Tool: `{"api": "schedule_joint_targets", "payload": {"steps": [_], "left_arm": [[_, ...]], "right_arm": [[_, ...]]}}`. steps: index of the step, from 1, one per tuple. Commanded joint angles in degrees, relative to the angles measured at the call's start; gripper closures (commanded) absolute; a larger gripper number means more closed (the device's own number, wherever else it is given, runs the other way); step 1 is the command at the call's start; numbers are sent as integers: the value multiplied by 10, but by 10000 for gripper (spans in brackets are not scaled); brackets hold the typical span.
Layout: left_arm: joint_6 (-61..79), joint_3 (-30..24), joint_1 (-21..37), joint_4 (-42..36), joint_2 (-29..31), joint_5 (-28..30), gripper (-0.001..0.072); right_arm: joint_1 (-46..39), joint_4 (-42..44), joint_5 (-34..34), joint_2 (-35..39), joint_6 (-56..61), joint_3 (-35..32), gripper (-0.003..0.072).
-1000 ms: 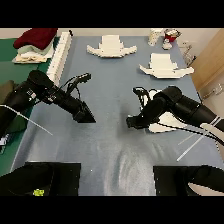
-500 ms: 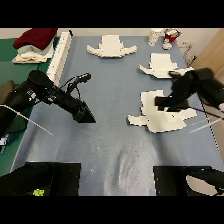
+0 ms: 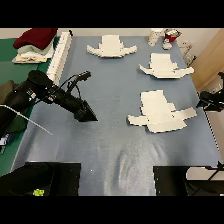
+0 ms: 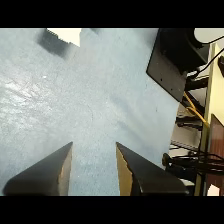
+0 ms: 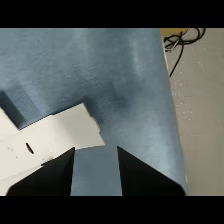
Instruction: Fold the box.
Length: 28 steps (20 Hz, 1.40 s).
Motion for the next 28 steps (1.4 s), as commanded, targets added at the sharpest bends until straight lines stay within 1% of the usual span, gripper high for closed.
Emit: {"api": "schedule_joint_targets", "payload": {"steps": [1, 4, 7, 9, 13, 14, 15, 16, 17, 18, 20, 23, 26, 28], "left_arm": [[0, 0, 0, -10, -1, 0, 279], [0, 0, 0, -10, -1, 1, 279], [0, 0, 0, -10, -1, 5, 279], [0, 0, 0, -10, -1, 5, 279], [0, 0, 0, -10, -1, 5, 279], [0, 0, 0, -11, -1, 4, 279], [0, 0, 0, -13, -1, 4, 279], [0, 0, 0, -14, -1, 4, 279], [0, 0, 0, -14, -1, 4, 279], [0, 0, 0, -15, -1, 4, 279], [-5, 0, 0, -28, -1, 2, 279], [-6, 0, 0, -57, -1, -9, 279], [-6, 0, 0, -64, -1, -1, 279], [-11, 0, 0, -76, -1, 2, 280]], "right_arm": [[-49, 71, -13, -58, -120, 36, 275], [-47, 111, -33, -93, -181, 40, 275], [-46, 111, -32, -128, -199, 39, 275], [-46, 126, -38, -136, -210, 39, 275], [-46, 195, -94, -136, -243, 39, 282], [-46, 202, -108, -136, -243, 39, 363], [-45, 205, -122, -136, -243, 39, 486], [-43, 205, -132, -136, -243, 39, 494], [-41, 205, -139, -136, -243, 39, 574], [-38, 206, -147, -136, -238, 38, 684], [-23, 207, -155, -136, -220, 38, 684], [20, 234, -152, -127, -190, 36, 684], [91, 252, -101, -86, -179, 14, 684], [141, 251, -56, -43, -158, -24, 684]]}}
